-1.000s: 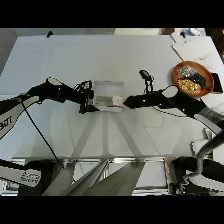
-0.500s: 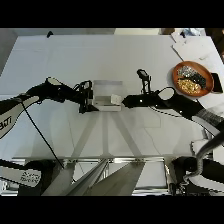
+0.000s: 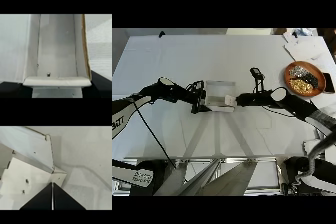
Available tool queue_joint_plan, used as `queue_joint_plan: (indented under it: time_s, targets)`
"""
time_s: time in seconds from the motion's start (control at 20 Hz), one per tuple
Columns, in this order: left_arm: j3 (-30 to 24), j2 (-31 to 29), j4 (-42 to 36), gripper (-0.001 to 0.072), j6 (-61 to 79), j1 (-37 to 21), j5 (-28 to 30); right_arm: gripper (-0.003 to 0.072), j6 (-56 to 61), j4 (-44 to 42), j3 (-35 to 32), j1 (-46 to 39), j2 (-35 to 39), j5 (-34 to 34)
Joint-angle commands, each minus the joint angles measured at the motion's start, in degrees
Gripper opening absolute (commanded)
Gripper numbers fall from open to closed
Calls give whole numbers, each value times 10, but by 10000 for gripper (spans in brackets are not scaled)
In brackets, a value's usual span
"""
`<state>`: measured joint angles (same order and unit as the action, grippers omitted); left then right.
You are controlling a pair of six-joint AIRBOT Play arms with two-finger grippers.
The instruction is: Fold the box and place the chain.
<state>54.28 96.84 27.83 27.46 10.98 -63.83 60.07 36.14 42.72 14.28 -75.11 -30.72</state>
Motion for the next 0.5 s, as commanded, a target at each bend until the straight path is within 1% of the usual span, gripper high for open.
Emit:
queue_joint_plan:
  time_s: [0.0,0.05,0.15,0.2,0.25,0.35,0.45]
  targets:
    - [0,0,0,381,-1,0,2,11,24,38,0,0,22,0]
    - [0,0,0,381,0,0,2,41,25,40,0,1,26,-3]
    - [0,0,0,381,0,0,2,319,26,41,0,2,25,-14]
    - [0,0,0,381,-1,0,2,367,25,45,0,6,25,-14]
    - [0,0,0,381,-1,0,2,368,25,47,0,12,25,-14]
    - [0,0,0,381,0,0,2,458,25,47,0,24,25,-13]
    - [0,0,0,381,-1,0,2,483,25,47,0,32,24,-8]
